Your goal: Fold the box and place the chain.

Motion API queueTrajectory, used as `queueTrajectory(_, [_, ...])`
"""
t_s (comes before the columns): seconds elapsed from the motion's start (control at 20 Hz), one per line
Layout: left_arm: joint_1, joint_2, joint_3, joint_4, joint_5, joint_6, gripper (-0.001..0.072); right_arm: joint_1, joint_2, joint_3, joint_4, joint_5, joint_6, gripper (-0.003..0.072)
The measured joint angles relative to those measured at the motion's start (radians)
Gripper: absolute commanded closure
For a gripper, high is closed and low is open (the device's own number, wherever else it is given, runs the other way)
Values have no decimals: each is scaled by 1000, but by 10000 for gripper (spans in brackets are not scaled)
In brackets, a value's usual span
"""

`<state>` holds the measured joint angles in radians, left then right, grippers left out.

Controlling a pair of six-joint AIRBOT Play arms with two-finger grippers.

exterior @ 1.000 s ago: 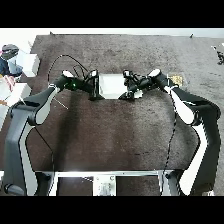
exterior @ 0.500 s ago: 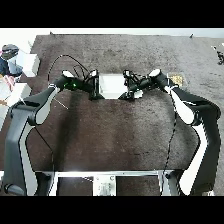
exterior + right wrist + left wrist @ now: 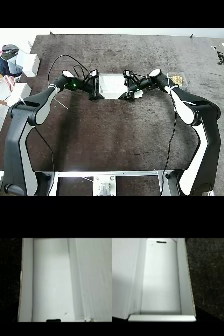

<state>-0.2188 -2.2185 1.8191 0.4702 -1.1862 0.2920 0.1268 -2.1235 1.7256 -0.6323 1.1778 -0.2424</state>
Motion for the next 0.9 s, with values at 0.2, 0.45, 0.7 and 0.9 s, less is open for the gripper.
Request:
queueTrajectory(0.2, [0, 0, 0, -1, 0, 0, 172, 0, 0, 0, 0, 0, 0, 221])
queueTrajectory(0.45, [0, 0, 0, -1, 0, 0, 172, 0, 0, 0, 0, 0, 0, 221])
queueTrajectory(0.7, [0, 0, 0, -1, 0, 0, 172, 0, 0, 0, 0, 0, 0, 222])
queueTrajectory(0.9, [0, 0, 0, -1, 0, 0, 172, 0, 0, 0, 0, 0, 0, 210])
